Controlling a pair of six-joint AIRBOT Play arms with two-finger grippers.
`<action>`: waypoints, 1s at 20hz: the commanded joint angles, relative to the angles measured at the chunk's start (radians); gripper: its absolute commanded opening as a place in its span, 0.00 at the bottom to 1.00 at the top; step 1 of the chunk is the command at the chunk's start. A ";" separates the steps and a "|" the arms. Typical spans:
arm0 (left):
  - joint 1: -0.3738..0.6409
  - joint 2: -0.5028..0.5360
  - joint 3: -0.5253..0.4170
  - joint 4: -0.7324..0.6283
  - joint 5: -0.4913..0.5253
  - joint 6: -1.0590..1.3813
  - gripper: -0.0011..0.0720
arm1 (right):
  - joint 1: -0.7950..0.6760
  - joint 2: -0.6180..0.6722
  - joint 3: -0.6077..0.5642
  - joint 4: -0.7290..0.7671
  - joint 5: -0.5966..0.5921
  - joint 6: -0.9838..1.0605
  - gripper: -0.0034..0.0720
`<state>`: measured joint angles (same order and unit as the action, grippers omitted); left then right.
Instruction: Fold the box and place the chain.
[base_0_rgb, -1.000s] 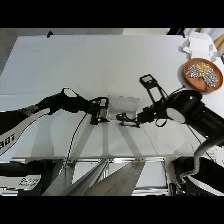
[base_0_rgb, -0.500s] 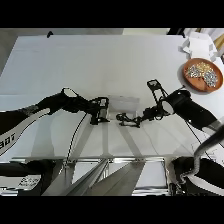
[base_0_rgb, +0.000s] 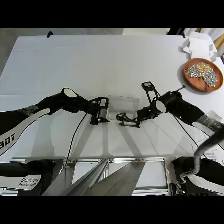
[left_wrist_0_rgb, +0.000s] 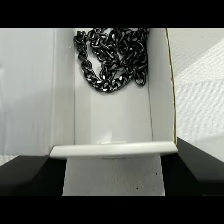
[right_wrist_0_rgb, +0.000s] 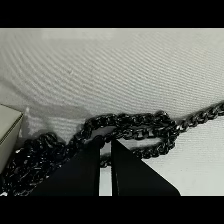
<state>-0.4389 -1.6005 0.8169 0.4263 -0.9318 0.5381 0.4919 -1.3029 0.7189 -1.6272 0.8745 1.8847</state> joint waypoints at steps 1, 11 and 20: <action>0.001 0.000 0.000 0.000 0.000 0.000 0.22 | -0.001 -0.006 -0.003 0.007 0.002 0.001 0.07; 0.001 0.000 0.000 0.000 0.000 0.000 0.22 | -0.001 0.228 -0.002 0.008 0.045 -0.002 0.07; 0.001 0.000 0.000 0.000 -0.001 0.000 0.22 | 0.153 0.614 -0.002 0.048 0.050 -0.035 0.07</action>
<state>-0.4389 -1.6005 0.8169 0.4263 -0.9318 0.5381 0.5846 -0.7933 0.7162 -1.6054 0.9405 1.8534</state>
